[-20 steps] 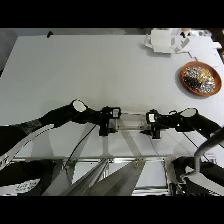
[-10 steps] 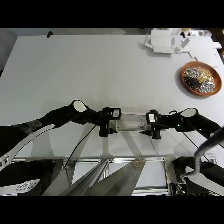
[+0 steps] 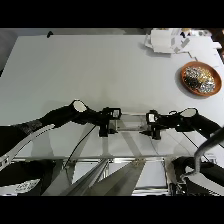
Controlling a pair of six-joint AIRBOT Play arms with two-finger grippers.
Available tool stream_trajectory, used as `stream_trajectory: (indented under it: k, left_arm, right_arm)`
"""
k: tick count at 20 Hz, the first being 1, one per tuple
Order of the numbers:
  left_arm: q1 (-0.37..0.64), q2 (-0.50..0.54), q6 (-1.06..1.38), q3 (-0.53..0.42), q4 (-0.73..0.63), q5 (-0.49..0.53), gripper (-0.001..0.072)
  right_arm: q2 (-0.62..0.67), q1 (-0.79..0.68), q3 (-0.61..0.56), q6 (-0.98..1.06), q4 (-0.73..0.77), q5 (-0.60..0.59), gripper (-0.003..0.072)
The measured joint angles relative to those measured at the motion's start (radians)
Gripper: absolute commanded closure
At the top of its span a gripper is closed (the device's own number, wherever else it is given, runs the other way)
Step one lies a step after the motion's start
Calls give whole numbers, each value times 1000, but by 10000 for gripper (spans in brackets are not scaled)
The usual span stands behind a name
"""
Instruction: Fold the box and place the chain.
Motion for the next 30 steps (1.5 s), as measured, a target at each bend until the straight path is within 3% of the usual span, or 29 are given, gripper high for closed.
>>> stream_trajectory:
  k: [5,6,7,14,22,24,30]
  left_arm:
    - [0,0,0,0,0,-2,560]
    - [0,0,0,0,0,-2,560]
    - [0,0,0,0,0,-4,560]
    - [-1,-1,1,0,-2,-10,560]
    - [-2,-1,2,0,0,-7,560]
    - [-2,0,2,0,0,-6,560]
    - [-2,0,1,0,0,-3,560]
  right_arm:
    - [0,0,0,0,2,0,264]
    - [0,0,0,0,2,0,155]
    - [0,0,0,3,3,-3,-20]
    - [61,-2,-1,101,-18,16,-8]
    - [199,-2,0,348,-307,46,3]
    - [217,-2,0,384,-350,69,42]
    - [343,-2,0,509,-429,113,70]
